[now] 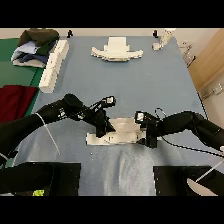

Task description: Fold the box.

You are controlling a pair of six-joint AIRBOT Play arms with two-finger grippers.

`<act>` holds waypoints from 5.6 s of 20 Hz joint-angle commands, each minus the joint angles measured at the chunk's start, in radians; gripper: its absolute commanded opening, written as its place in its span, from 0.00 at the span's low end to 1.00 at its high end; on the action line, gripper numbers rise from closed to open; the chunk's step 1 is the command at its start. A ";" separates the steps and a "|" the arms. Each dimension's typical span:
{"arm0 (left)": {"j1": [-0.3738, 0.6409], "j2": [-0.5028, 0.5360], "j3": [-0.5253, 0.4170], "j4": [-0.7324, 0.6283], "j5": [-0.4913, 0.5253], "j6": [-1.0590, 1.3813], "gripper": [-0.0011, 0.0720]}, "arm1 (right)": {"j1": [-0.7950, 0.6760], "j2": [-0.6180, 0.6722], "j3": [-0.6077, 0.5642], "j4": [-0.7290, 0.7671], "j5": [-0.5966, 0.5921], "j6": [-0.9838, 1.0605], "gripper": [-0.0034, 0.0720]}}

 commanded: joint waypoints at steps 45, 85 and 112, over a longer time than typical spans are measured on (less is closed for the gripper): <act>0.000 0.000 0.000 0.000 0.000 0.000 0.03 | 0.035 -0.090 -0.053 0.055 0.108 -0.122 0.84; 0.000 0.000 0.000 0.000 0.000 0.000 0.03 | 0.036 -0.069 -0.080 0.040 0.129 -0.122 0.73; 0.000 0.000 0.000 -0.014 0.001 -0.006 0.04 | 0.036 -0.069 -0.080 0.040 0.130 -0.122 0.72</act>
